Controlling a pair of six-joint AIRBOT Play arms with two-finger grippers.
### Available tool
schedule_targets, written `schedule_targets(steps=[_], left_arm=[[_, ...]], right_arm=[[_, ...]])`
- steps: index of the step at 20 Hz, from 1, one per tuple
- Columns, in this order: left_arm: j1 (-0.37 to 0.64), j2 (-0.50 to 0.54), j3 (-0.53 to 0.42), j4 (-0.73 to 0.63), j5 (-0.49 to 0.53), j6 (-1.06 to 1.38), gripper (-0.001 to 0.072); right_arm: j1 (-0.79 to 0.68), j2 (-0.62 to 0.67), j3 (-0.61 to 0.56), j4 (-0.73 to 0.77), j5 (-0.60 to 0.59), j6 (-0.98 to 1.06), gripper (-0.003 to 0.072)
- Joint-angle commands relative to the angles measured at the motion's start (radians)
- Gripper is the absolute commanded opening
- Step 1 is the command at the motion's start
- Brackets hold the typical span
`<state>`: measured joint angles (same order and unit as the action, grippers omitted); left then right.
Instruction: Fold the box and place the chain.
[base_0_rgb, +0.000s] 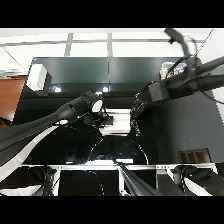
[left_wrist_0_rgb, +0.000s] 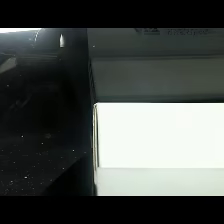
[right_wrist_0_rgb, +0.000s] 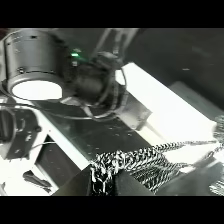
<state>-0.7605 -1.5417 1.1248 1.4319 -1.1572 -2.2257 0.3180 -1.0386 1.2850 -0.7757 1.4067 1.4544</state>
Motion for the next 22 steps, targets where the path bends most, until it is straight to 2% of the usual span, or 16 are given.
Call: schedule_targets(steps=[1, 10, 12, 15, 16, 17, 18, 22], left_arm=[[0.001, 0.000, 0.001, 0.000, 0.000, 0.000, 0.0029], [0.001, 0.000, 0.001, 0.000, 0.001, 0.000, 0.0029], [0.001, 0.000, 0.001, 0.000, 0.001, 0.000, 0.0029], [0.001, 0.000, 0.001, 0.000, 0.001, 0.000, 0.0029], [0.001, 0.000, 0.001, 0.000, 0.001, 0.000, 0.0030], [0.001, 0.000, 0.001, 0.000, 0.001, 0.000, 0.0030], [0.001, 0.000, 0.001, 0.000, 0.000, 0.000, 0.0029], [0.001, 0.000, 0.001, 0.000, 0.000, 0.000, 0.0030]], right_arm=[[0.071, -0.004, -0.101, 0.054, -0.138, -0.012, 0.0010], [0.093, -0.021, -0.321, 0.080, -0.347, -0.011, 0.0011], [0.113, -0.039, -0.350, 0.099, -0.401, -0.012, 0.0011], [0.156, -0.083, -0.354, 0.092, -0.422, -0.011, 0.0014], [0.160, -0.090, -0.355, 0.089, -0.421, -0.012, 0.0033], [0.158, -0.091, -0.354, 0.080, -0.421, -0.011, 0.0225], [0.143, -0.090, -0.354, 0.078, -0.411, -0.011, 0.0291], [0.008, -0.049, -0.354, 0.031, -0.219, -0.038, 0.0289]])
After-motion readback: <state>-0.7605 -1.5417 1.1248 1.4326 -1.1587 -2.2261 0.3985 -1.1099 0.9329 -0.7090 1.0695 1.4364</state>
